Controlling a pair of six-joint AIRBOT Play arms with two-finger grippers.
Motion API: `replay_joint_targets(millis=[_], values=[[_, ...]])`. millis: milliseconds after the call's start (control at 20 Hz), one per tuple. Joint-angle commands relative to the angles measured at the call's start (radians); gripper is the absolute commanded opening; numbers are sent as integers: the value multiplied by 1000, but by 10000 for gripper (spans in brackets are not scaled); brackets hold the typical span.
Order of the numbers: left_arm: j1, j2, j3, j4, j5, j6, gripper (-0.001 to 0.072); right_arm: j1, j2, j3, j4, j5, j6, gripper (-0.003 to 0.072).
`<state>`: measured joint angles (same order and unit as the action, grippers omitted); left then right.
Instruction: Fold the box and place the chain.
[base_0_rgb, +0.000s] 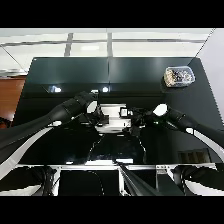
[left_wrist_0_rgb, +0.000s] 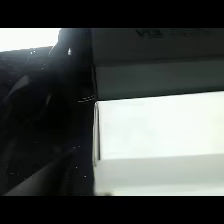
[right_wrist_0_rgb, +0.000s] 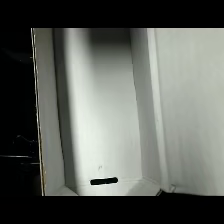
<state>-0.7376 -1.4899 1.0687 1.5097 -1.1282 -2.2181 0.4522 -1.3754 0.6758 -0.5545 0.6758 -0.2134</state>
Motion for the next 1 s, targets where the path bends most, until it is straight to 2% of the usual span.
replay_joint_targets(millis=[0,100,200,250,300,350,450,500,550,650,700,850,900,950], values=[[-5,-9,3,-4,3,-35,107,0,0,1,0,0,0,156],[-5,-9,3,-4,5,-38,25,0,0,1,0,0,0,156],[-5,-9,3,-6,5,-38,31,1,0,1,0,0,0,156],[-4,-9,4,-19,6,-38,142,0,0,1,0,0,0,156],[-4,-9,4,-27,6,-38,385,1,0,1,0,0,0,156],[-4,-9,4,-27,5,-37,466,0,0,1,0,0,0,156],[-4,-9,4,-13,-1,-38,462,0,0,1,0,0,0,156],[-4,-9,4,-5,-1,-38,387,0,0,1,0,0,0,156],[-4,-9,4,0,3,-37,197,1,0,1,0,0,0,156],[-4,-9,4,0,13,-37,134,1,0,1,0,0,0,156],[-4,-8,4,0,16,-36,26,0,0,1,0,1,0,157],[-4,-8,4,-2,18,-28,25,0,0,1,0,-3,1,175],[-4,-8,4,-3,18,-28,26,0,0,1,0,-3,22,383],[-4,-8,4,-4,17,-28,26,0,6,1,0,-7,65,680]])
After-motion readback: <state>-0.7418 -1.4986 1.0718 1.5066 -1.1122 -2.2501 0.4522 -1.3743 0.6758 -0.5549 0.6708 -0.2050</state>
